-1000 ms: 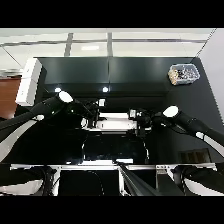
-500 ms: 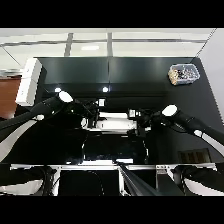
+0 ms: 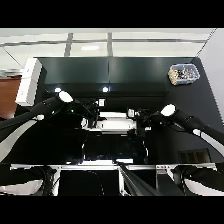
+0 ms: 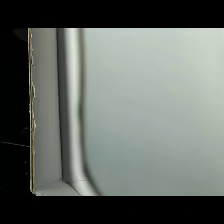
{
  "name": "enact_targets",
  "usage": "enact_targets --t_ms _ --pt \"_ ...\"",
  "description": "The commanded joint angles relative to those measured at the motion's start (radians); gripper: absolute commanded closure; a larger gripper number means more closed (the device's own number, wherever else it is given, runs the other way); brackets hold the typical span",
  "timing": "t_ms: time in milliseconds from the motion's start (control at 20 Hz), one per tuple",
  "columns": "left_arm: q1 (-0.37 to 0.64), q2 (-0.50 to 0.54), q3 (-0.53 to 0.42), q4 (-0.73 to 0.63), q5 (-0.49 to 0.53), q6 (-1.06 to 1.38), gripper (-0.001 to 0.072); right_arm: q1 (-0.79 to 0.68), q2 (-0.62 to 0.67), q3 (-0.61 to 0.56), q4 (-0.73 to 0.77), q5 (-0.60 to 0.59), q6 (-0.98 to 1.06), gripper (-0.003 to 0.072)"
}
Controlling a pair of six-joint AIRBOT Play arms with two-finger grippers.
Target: Fold the box and place the chain.
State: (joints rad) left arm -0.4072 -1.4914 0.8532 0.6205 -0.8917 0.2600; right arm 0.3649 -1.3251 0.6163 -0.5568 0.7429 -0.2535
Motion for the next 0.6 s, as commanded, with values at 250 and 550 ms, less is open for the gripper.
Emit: enact_targets --t_ms 250,550 --pt "0.0 -0.001 0.0 0.0 0.001 0.002 0.0682 0.005 -0.001 0.001 -0.009 -0.011 0.011 0.0064" --pt "0.0 -0.001 0.0 0.0 0.0 -0.006 0.0585 0.024 -0.002 0.0 -0.043 -0.02 0.024 0.0213"
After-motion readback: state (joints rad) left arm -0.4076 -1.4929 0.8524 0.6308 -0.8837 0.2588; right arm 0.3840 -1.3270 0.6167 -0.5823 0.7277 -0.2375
